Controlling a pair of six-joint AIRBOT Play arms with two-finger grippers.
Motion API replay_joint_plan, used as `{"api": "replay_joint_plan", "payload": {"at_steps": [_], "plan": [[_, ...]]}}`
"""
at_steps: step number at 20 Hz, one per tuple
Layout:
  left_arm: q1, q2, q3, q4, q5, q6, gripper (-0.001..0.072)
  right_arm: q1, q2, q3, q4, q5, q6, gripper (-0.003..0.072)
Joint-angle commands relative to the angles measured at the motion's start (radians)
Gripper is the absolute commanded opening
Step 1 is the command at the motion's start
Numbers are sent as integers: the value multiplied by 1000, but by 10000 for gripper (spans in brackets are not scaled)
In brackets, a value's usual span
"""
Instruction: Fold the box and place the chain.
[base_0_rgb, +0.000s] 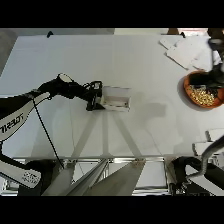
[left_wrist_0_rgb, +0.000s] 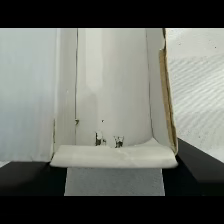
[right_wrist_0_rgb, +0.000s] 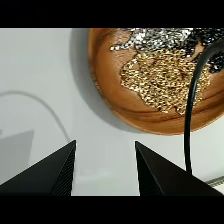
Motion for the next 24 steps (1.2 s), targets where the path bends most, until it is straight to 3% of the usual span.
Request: {"api": "replay_joint_plan", "payload": {"at_steps": [1, 3, 4, 11, 16, 19, 22, 24], "plan": [[0, 0, 0, 0, 0, 0, 376, -235, -22, -2, 156, -135, -144, 425], [0, 0, 0, 0, 0, 0, 376, -316, -87, -2, 229, -151, -193, 542], [0, 0, 0, 0, 0, 0, 376, -341, -130, -2, 237, -158, -216, 549], [0, 0, 0, 0, 0, 0, 376, -357, -375, -2, 240, -306, -233, 546], [0, 0, 0, 0, 0, 0, 376, -356, -484, -2, 241, -322, -229, 520], [0, 0, 0, 0, 0, 0, 376, -356, -489, -2, 240, -319, -229, 383], [0, 0, 0, 0, 0, 0, 376, -356, -489, -2, 240, -311, -229, 193], [0, 0, 0, 0, 0, 0, 376, -356, -488, -2, 240, -303, -230, 9]]}}
